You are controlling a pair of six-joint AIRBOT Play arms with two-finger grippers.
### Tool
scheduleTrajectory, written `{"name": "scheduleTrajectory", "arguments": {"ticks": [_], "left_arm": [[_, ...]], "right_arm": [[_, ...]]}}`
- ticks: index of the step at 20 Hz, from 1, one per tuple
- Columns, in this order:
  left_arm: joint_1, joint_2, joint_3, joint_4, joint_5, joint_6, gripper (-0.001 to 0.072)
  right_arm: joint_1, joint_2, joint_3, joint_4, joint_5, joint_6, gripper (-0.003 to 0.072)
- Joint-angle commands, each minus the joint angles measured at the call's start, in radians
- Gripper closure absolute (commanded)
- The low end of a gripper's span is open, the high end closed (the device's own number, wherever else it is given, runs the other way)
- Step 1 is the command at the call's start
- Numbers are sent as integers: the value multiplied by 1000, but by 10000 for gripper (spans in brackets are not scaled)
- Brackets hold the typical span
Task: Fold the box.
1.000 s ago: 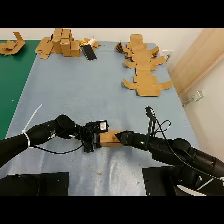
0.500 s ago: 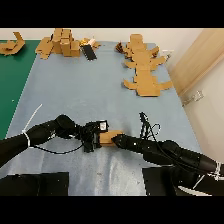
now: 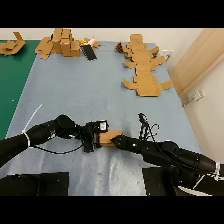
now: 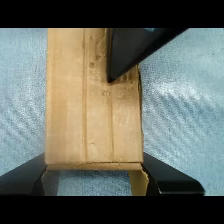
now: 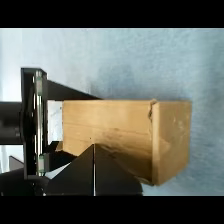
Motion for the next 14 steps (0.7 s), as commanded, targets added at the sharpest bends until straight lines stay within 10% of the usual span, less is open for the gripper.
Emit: {"name": "scheduleTrajectory", "arguments": {"ticks": [1,14], "left_arm": [[1,0,1,0,0,0,209],[1,0,1,0,0,0,209]], "right_arm": [[-1,51,0,-51,0,-3,683],[-16,89,2,-71,-61,35,683]]}}
